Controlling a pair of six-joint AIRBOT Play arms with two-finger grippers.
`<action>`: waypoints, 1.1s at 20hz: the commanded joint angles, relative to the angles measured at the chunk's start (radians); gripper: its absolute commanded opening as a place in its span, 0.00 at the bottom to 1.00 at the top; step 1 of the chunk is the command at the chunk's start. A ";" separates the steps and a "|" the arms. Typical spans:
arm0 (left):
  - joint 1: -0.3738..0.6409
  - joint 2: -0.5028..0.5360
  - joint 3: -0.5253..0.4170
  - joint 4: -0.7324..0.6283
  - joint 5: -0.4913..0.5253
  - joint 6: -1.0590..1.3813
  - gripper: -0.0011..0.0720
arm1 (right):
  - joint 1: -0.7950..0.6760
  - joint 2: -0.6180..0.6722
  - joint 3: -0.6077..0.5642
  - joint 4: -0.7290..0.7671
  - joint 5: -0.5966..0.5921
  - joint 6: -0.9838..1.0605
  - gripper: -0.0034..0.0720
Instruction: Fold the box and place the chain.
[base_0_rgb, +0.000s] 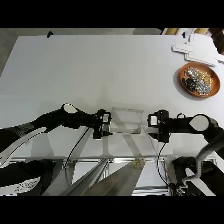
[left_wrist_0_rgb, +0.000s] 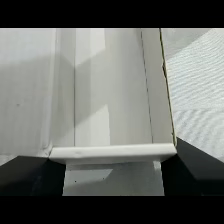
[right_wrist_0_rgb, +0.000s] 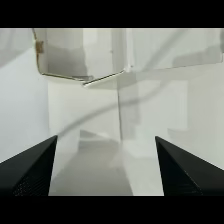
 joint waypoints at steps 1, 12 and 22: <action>0.000 0.000 0.000 -0.001 0.002 0.000 0.17 | 0.000 0.158 0.001 0.014 0.093 0.107 0.89; 0.000 -0.001 0.000 -0.025 0.011 -0.002 0.16 | 0.000 0.229 0.001 0.426 0.113 0.108 0.89; -0.006 -0.001 0.000 -0.143 0.020 0.125 0.22 | 0.000 0.229 0.001 0.426 0.032 0.108 0.89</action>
